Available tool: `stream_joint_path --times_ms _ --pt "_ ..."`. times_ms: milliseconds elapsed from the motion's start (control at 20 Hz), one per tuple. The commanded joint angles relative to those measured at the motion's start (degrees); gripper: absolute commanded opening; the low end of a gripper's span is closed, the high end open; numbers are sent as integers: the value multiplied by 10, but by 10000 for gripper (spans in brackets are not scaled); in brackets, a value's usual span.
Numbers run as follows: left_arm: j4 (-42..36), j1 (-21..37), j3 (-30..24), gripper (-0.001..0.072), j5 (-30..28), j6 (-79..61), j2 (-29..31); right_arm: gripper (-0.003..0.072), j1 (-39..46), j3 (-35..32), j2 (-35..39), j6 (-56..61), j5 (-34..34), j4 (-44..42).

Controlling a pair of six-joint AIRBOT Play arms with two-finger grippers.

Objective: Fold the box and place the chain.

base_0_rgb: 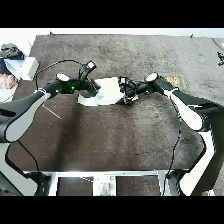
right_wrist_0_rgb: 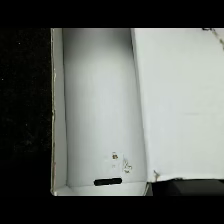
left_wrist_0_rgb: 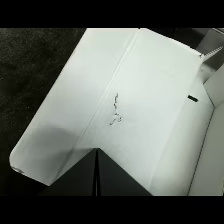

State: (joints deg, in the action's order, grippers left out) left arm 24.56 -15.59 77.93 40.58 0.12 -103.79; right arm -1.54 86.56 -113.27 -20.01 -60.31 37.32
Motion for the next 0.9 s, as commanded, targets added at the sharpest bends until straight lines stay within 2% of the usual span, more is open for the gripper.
stream_joint_path --times_ms 0,100,300,350,400,450,550,650,750,850 --pt "4 13 8 9 12 -23 28 538 -1 0 0 1 0 0" --pt "14 26 8 10 37 -32 58 538 -1 0 0 1 -1 0" --pt "71 55 8 12 141 -30 95 538 0 0 0 1 -1 0" --pt "114 55 8 79 163 -32 95 538 -1 0 0 1 -1 0" --pt "162 51 8 444 177 -31 95 538 -1 0 0 1 -1 0" --pt "210 47 8 638 179 -19 94 538 0 0 0 1 -1 0" --pt "268 37 6 640 180 -17 91 538 0 0 0 1 -1 0" --pt "309 22 6 720 174 -16 85 538 0 0 0 1 -1 0" --pt "341 5 5 720 158 -15 78 538 0 0 0 1 -1 0" --pt "342 -7 2 720 149 -16 70 538 0 0 0 1 -1 0"
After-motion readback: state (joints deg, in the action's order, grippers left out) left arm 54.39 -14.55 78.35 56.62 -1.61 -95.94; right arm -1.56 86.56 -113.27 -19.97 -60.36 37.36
